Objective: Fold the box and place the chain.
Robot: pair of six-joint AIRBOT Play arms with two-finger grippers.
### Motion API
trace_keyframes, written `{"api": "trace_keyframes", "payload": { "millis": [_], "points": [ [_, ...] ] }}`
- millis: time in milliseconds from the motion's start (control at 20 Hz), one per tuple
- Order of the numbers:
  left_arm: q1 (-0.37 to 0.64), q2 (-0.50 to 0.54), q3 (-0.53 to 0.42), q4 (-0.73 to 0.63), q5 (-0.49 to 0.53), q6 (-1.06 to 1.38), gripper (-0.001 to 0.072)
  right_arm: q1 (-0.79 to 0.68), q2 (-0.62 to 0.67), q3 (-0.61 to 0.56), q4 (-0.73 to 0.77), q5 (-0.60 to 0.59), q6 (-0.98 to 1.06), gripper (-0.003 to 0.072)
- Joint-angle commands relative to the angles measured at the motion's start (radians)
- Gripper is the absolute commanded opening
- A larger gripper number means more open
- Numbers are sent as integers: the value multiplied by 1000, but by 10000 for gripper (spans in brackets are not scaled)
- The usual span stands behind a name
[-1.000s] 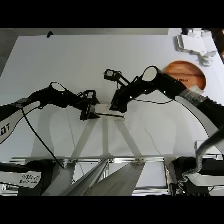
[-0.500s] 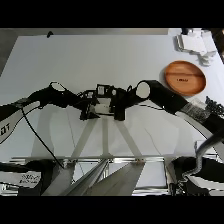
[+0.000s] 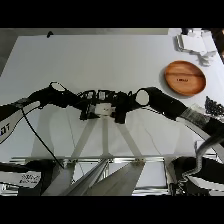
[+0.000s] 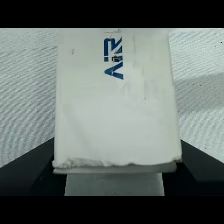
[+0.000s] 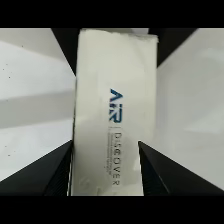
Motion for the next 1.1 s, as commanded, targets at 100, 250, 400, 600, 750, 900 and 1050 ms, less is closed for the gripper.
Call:
{"api": "trace_keyframes", "payload": {
  "millis": [100, 250, 400, 600, 750, 900, 1050],
  "points": [
    [0, 0, 1, 0, 0, -1, 314, 1, 113, -3, 8, -28, 108, 424],
    [0, 0, 1, 0, 0, -1, 314, -30, 118, -11, 181, -50, 264, 14],
    [0, 0, 1, 0, 0, -1, 314, -91, 85, -85, 502, -105, 266, 11],
    [0, 0, 1, 0, 0, -1, 314, -94, 19, -178, 596, -147, 267, 10],
    [0, 0, 1, 0, 0, -1, 314, -94, -55, -185, 597, -121, 266, 10],
    [0, 0, 1, 0, 0, -1, 314, -94, -68, -185, 588, -121, 266, 11],
    [0, 0, 1, 0, 0, -1, 314, -94, -68, -185, 573, -121, 266, 11]
  ]
}}
